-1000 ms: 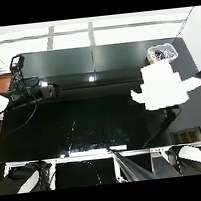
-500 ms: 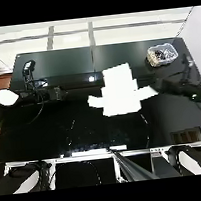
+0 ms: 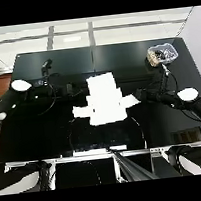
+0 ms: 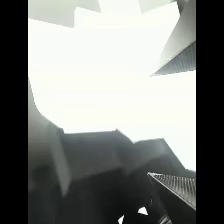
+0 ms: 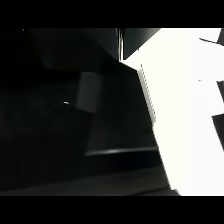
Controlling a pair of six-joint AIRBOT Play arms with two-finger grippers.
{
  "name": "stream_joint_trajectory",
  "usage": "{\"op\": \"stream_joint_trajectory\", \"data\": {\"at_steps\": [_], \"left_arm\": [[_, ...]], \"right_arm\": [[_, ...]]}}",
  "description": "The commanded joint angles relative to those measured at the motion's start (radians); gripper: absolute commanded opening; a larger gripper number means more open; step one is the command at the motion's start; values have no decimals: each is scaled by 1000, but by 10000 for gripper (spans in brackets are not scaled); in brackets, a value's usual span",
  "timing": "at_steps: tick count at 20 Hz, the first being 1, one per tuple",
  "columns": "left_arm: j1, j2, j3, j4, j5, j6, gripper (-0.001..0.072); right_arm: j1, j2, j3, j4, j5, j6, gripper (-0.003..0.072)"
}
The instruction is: Fold the box and place the chain.
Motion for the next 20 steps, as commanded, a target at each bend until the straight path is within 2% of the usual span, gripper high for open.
{"op": "stream_joint_trajectory", "data": {"at_steps": [1, 7, 9, 12, 13, 14, 15, 16, 17, 19, 20], "left_arm": [[-7, -195, 119, -97, -191, 58, 711], [-26, -390, 233, -98, -320, -46, 711], [-40, -443, 281, -105, -397, 29, 710], [-44, -521, 360, -138, -556, 128, 671], [-44, -548, 392, -138, -625, 161, 603], [-44, -570, 419, -128, -672, 168, 574], [-50, -584, 442, -105, -697, 182, 504], [-58, -588, 459, -70, -699, 210, 484], [-69, -588, 473, -44, -700, 244, 430], [-96, -588, 504, -5, -704, 294, 279], [-106, -588, 518, 22, -703, 315, 167]], "right_arm": [[39, -3, -2, 6, -24, 2, 22], [40, -3, -2, 6, -20, 2, 22], [40, -3, -2, 6, -15, 2, 22], [40, -3, -2, 6, -6, 2, 22], [40, -3, -2, 6, 0, 2, 22], [40, -3, -2, 6, 3, 2, 22], [40, -3, -2, 6, 7, 2, 22], [40, -3, -2, 6, 9, 2, 22], [40, -3, -2, 6, 11, 2, 21], [40, -3, -2, 6, 16, 2, 22], [40, -3, -2, 6, 15, 2, 22]]}}
